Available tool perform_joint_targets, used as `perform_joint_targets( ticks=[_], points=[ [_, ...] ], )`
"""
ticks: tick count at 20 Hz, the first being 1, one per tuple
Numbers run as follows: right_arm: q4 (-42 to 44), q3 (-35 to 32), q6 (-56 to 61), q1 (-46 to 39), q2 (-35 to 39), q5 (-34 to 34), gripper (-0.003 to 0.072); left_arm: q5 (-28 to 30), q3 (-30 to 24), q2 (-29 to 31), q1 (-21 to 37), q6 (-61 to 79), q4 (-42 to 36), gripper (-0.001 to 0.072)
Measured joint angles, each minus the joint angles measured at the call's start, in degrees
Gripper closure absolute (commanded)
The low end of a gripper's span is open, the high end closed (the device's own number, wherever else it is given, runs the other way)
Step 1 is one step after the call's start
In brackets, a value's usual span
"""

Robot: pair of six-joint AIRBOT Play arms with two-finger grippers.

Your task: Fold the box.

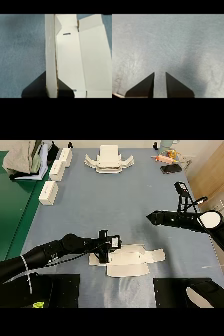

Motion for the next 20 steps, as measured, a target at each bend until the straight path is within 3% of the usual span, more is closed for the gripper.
perform_joint_targets(
  ticks=[9,10,11,13,17,20],
  points=[
    [0.0,0.0,0.0,0.0,0.0,0.0,0.0465,-5.2,-0.5,1.3,-0.4,-2.1,0.3,0.0693],
    [0.0,0.0,0.0,0.0,0.0,0.0,0.0495,-5.6,-0.5,1.4,-0.4,-2.4,0.3,0.0693],
    [0.0,0.0,0.1,0.0,0.0,0.0,0.0613,-5.7,-0.5,1.4,-0.4,-2.8,0.3,0.0692],
    [0.0,0.0,0.8,0.0,0.0,0.4,0.0681,-6.1,-0.5,1.5,-0.4,-3.2,0.3,0.0692],
    [-2.5,0.1,7.9,0.0,1.6,4.9,0.0681,-6.5,-0.5,1.5,-0.4,-3.5,0.3,0.0693],
    [-8.8,0.2,20.9,0.0,5.0,13.3,0.0681,-6.5,-0.5,1.5,-0.4,-3.7,0.3,0.0692]
  ],
)
